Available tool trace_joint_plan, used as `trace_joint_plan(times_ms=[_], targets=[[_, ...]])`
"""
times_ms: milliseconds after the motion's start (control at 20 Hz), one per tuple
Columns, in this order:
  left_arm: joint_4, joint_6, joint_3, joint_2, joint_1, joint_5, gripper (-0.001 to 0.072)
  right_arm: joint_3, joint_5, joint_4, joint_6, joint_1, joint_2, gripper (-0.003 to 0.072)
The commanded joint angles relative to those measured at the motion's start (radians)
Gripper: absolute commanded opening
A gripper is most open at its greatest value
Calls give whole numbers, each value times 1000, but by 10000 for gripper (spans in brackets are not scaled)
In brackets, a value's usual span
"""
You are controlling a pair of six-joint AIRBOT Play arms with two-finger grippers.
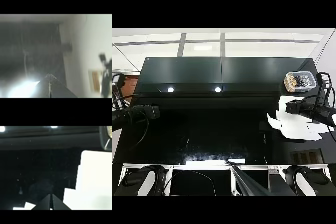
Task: Fold the box and place the chain.
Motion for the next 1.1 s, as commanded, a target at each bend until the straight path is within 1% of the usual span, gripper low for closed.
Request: trace_joint_plan(times_ms=[0,50,100,150,200,250,300,350,400,500,550,600,700,800,850,900,950,1050], targets=[[-100,0,0,-2,1,163,33,0,-65,7,0,0,-3,148],[-132,0,0,-7,1,197,59,0,-87,5,0,0,-4,623],[-156,0,0,-14,1,220,299,0,-111,5,5,-1,-9,720],[-166,-2,0,-22,0,230,717,3,-116,-24,21,-21,-11,720],[-166,-2,1,-27,-1,222,711,11,-112,-89,74,-62,-17,720],[-166,2,1,-29,-2,201,710,26,-99,-184,150,-139,-30,720],[-166,6,1,-29,-2,177,710,41,-89,-267,203,-234,-49,720],[-166,13,1,-29,-2,155,710,57,-85,-316,230,-356,-76,720],[-158,13,1,-29,-2,140,710,72,-87,-319,232,-481,-101,720],[-127,24,1,-29,-2,136,710,129,-59,-267,229,-732,-166,720],[-124,24,1,-30,-1,136,710,165,-18,-235,214,-837,-202,720],[-124,24,1,-30,-1,136,710,204,52,-170,143,-936,-246,720],[-125,24,1,-33,-1,134,710,264,254,54,-126,-1091,-353,720],[-128,55,1,-34,-2,131,710,314,486,264,-318,-1192,-492,720],[-128,128,1,-34,-8,120,710,338,595,305,-367,-1212,-566,720],[-128,177,1,-34,-14,113,710,358,663,300,-385,-1213,-629,720],[-129,179,1,-34,-21,115,710,371,706,282,-388,-1205,-689,720],[-130,177,1,-34,-35,114,710,386,753,253,-435,-1167,-782,720]])
